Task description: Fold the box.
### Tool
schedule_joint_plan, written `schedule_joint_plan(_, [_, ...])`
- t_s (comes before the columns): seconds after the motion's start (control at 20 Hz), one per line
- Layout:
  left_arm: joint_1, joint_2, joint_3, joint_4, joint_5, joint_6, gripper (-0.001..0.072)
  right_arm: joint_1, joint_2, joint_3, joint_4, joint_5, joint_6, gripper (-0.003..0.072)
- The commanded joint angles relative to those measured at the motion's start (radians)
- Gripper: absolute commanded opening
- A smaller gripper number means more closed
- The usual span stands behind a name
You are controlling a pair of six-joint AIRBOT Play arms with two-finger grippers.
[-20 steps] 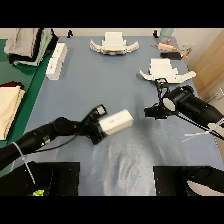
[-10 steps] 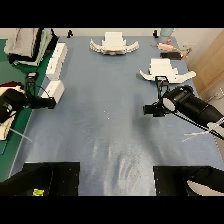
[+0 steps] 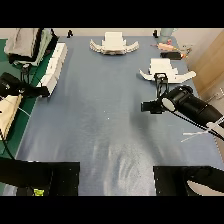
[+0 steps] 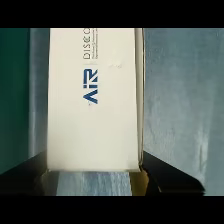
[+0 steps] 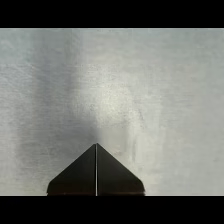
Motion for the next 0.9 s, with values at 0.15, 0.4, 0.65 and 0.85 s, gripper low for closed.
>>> schedule_joint_plan(0.15, [-0.059, -0.214, 0.25, -0.061, 0.079, 0.062, 0.0315, 0.0, -0.066, 0.0, 0.004, -0.032, 0.027, 0.0003])
schedule_joint_plan(0.4, [-0.061, -0.365, 0.425, -0.061, 0.076, 0.061, 0.0315, 0.0, -0.102, 0.0, 0.027, -0.032, 0.029, 0.0003])
schedule_joint_plan(0.65, [-0.061, -0.421, 0.492, -0.061, 0.058, 0.05, 0.0315, 0.0, -0.102, 0.0, 0.027, -0.032, 0.029, 0.0003])
schedule_joint_plan(0.85, [-0.064, -0.422, 0.492, -0.061, 0.068, 0.05, 0.0315, 0.0, -0.102, 0.0, 0.027, -0.033, 0.029, 0.0003])
